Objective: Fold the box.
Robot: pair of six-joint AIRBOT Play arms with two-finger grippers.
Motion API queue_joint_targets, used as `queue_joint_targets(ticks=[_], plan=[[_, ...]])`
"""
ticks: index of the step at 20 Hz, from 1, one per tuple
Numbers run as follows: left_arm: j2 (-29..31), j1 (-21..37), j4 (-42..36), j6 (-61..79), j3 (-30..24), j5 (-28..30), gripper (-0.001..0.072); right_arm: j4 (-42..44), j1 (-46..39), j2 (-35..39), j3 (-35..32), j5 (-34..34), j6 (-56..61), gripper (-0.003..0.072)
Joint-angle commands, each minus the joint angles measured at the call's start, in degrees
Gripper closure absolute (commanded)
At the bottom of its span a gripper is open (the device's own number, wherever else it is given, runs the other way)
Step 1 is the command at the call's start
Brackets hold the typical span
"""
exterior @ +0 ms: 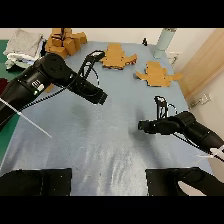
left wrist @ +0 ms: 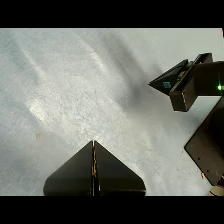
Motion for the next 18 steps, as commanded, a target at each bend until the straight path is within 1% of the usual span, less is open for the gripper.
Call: queue_joint_targets(ticks=[1,4,7,9,10,11,13,15,18], plan=[[-0.04,0.00,0.00,0.00,0.07,0.00,0.0698,0.04,0.04,-0.02,0.00,0.02,0.00,0.0645],[-0.02,0.00,0.00,0.00,0.07,-0.02,0.0698,0.63,0.04,-0.02,0.00,0.04,0.02,0.0645],[-0.04,0.00,0.00,0.02,0.07,0.00,0.0698,5.27,0.04,-0.02,0.00,0.04,0.02,0.0645],[-0.04,0.00,0.00,0.02,0.07,0.00,0.0698,7.39,0.04,-0.02,0.00,2.08,0.02,0.0645],[-0.02,0.00,0.00,0.00,0.07,0.00,0.0698,6.97,-0.09,-0.04,0.33,4.15,0.00,0.0637],[-0.04,0.00,0.00,0.02,0.07,0.00,0.0698,5.79,-1.46,-0.50,1.92,5.35,0.00,0.0593],[-0.04,0.00,0.00,0.00,0.07,0.00,0.0698,3.50,-8.52,-3.89,8.74,3.91,-1.22,0.0367],[-0.02,0.00,0.00,0.02,0.07,0.00,0.0698,4.13,-18.84,-10.16,18.14,1.81,-8.66,0.0366],[-0.02,0.00,0.00,0.00,0.07,0.00,0.0698,9.90,-33.48,-23.08,33.55,0.81,-19.34,0.0366]])
